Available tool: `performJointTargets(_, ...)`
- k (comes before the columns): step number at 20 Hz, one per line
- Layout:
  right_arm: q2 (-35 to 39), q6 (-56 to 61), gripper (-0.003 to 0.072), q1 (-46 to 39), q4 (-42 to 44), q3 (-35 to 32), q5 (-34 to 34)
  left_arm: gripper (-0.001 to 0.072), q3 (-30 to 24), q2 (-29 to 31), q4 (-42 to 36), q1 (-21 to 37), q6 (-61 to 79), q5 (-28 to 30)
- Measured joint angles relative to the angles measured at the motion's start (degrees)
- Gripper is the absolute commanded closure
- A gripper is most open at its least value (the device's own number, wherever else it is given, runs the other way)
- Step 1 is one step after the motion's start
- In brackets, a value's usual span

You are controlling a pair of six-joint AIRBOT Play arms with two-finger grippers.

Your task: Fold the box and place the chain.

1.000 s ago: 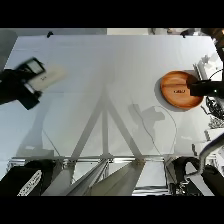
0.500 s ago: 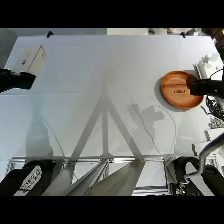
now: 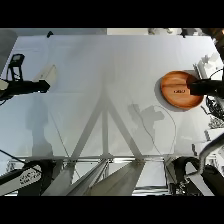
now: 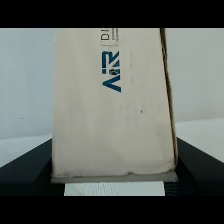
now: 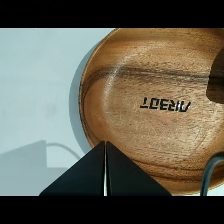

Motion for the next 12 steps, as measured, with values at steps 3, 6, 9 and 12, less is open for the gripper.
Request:
performJointTargets(3,0.0,0.0,0.0676,0.0,0.0,0.0,0.0,0.0694,0.0,-4.0,0.8,0.0,0.2,1.4)
performJointTargets(6,0.0,0.0,0.0676,0.0,0.0,0.0,0.0,0.0138,0.0,-5.9,3.3,0.0,0.1,1.4)
performJointTargets(9,0.0,0.0,0.0676,0.0,0.0,0.0,0.0,0.0007,0.0,-6.3,4.7,0.1,-0.2,1.0)
performJointTargets(12,0.0,0.0,0.0676,0.0,0.0,0.0,0.0,0.0007,0.0,-4.9,5.4,0.1,-0.3,-0.5)
